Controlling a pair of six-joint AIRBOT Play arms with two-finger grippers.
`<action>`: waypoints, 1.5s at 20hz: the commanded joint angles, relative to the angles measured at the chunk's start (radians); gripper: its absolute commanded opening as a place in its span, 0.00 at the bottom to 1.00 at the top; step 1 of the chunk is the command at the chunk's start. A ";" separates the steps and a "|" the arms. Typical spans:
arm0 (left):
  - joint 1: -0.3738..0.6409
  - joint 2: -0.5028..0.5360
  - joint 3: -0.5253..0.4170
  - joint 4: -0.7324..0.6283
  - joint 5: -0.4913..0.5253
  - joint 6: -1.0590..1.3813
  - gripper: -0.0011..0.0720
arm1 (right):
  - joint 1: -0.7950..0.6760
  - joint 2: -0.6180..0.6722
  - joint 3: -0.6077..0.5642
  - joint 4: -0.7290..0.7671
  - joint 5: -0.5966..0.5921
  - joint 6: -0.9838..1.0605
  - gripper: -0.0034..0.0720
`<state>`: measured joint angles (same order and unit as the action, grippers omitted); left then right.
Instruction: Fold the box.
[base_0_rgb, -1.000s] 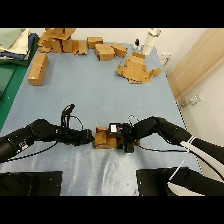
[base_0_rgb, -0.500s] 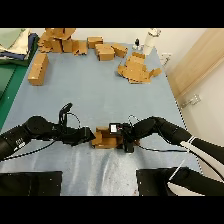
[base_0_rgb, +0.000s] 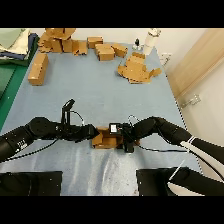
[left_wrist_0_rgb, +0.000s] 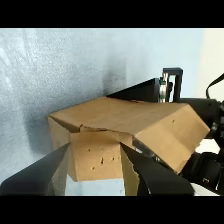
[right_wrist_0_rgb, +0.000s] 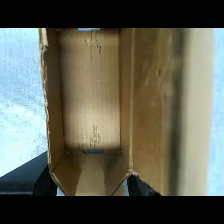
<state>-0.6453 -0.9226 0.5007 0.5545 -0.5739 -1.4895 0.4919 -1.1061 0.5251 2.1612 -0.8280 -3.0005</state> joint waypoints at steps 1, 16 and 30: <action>-0.003 0.000 0.001 0.000 0.018 0.001 0.68 | 0.001 0.000 -0.001 0.000 0.000 0.000 0.65; -0.091 -0.068 0.044 0.183 -0.008 -0.234 0.68 | 0.001 0.000 -0.001 0.000 0.000 0.000 0.65; -0.367 -0.306 0.360 0.913 -0.225 -1.024 0.68 | 0.001 0.000 -0.001 0.000 0.000 0.000 0.65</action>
<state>-0.9672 -1.1854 0.8047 1.3354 -0.7326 -2.3581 0.4915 -1.1061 0.5251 2.1609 -0.8284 -3.0005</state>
